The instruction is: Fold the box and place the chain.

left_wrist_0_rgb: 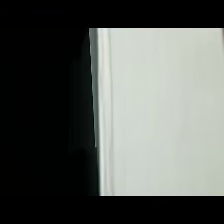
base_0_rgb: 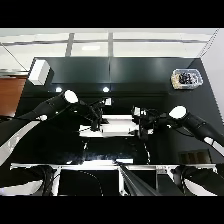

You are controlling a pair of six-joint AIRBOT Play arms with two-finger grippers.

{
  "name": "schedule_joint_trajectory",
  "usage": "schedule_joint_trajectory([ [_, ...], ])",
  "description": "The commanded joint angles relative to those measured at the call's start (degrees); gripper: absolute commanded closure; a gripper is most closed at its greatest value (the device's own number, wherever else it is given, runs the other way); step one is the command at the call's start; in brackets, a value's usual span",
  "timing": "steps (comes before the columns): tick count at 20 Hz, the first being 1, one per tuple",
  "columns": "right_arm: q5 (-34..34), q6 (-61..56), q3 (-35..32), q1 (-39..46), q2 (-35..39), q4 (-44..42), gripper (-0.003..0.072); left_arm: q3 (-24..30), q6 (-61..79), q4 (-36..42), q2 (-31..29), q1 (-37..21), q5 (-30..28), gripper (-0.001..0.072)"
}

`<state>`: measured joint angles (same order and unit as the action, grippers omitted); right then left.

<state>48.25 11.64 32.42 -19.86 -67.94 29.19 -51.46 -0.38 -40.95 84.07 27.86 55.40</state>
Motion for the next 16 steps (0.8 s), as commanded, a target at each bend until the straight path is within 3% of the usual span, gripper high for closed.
schedule_joint_trajectory([
  [1,0.4,8.0,-0.6,0.2,-2.6,-2.3,0.0044,0.0,0.0,0.1,0.0,0.0,0.0,0.0683],
  [16,-1.1,10.7,-0.6,-0.4,-4.7,-2.1,0.0044,0.0,0.0,2.5,0.0,0.0,0.2,0.0683],
])
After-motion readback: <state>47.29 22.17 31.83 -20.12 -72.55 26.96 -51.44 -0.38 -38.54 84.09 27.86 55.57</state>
